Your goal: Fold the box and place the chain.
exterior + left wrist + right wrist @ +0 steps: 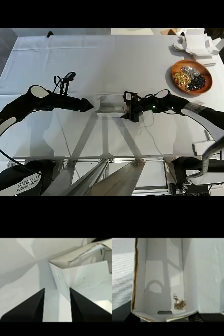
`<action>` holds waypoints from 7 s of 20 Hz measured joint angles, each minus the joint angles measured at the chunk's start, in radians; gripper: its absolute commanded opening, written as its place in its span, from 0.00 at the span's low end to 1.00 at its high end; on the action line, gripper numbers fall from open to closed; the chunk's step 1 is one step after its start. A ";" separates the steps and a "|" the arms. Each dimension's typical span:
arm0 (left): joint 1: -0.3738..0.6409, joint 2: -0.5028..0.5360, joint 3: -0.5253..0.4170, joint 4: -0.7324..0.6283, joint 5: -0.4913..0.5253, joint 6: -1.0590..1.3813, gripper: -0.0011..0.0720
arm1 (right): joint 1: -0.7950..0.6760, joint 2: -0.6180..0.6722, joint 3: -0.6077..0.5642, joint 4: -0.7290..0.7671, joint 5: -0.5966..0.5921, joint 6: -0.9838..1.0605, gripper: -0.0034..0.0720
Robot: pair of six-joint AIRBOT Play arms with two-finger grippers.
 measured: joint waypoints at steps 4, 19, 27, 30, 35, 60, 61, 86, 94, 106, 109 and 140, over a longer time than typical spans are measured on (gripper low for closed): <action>-0.035 0.000 0.000 -0.005 0.014 0.027 0.80 | 0.000 0.000 0.000 0.000 0.000 0.000 0.57; -0.124 -0.033 0.000 -0.019 0.117 0.057 0.80 | 0.000 0.000 0.000 0.000 0.000 0.000 0.57; -0.149 -0.054 0.000 -0.012 0.211 0.057 0.77 | 0.000 0.000 0.000 0.000 0.000 0.000 0.57; -0.173 -0.055 0.000 0.035 0.233 0.031 0.77 | 0.000 0.000 0.000 0.000 0.000 0.000 0.57; -0.226 -0.055 0.008 0.207 0.266 -0.148 0.77 | 0.000 0.000 0.000 0.000 0.000 0.000 0.57; -0.426 -0.227 0.350 0.833 -0.045 -0.936 0.76 | 0.000 0.000 0.000 0.000 0.000 0.000 0.57; -0.431 -0.229 0.352 0.857 -0.048 -0.982 0.68 | 0.000 0.000 0.000 0.000 0.000 0.000 0.57; -0.527 -0.266 0.356 0.923 -0.047 -1.368 0.41 | 0.000 0.000 0.000 0.000 0.001 0.001 0.57; -0.507 -0.133 0.357 0.924 -0.071 -1.227 0.55 | 0.000 0.000 0.000 0.001 0.000 0.001 0.57; -0.359 0.132 0.338 0.752 -0.161 -0.325 0.87 | 0.000 0.000 0.000 0.000 0.000 0.000 0.57; -0.273 0.161 0.282 0.550 -0.161 0.035 0.91 | 0.000 0.000 0.000 0.000 0.000 0.000 0.57; 0.034 -0.306 0.177 -0.148 -0.229 1.524 0.97 | 0.000 0.000 0.000 -0.002 0.000 -0.005 0.57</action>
